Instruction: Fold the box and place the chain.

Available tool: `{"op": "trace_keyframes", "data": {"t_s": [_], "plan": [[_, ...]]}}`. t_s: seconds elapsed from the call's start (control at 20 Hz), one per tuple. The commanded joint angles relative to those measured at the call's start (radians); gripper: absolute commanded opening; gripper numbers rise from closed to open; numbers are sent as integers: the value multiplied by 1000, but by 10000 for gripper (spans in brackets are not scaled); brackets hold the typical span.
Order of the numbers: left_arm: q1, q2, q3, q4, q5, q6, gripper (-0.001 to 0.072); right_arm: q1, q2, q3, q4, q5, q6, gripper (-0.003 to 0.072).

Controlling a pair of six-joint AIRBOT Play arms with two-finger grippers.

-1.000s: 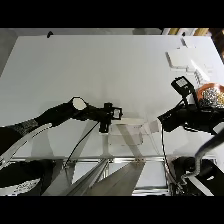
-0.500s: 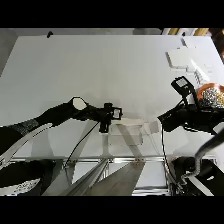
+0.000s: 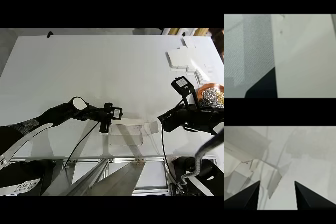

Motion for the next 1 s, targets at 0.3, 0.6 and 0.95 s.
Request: {"op": "trace_keyframes", "data": {"t_s": [0.3, 0.6, 0.95], "plan": [[-1, 2, -1, 2, 0, 0, 11, 1, -3, -35, 140, -24, -285, 215], [-1, 2, -1, 2, 1, 0, 11, 27, -3, -191, 437, -11, -780, 17], [-1, 2, -1, 2, 0, 0, 11, 182, 3, -275, 330, -60, -999, 233]]}}
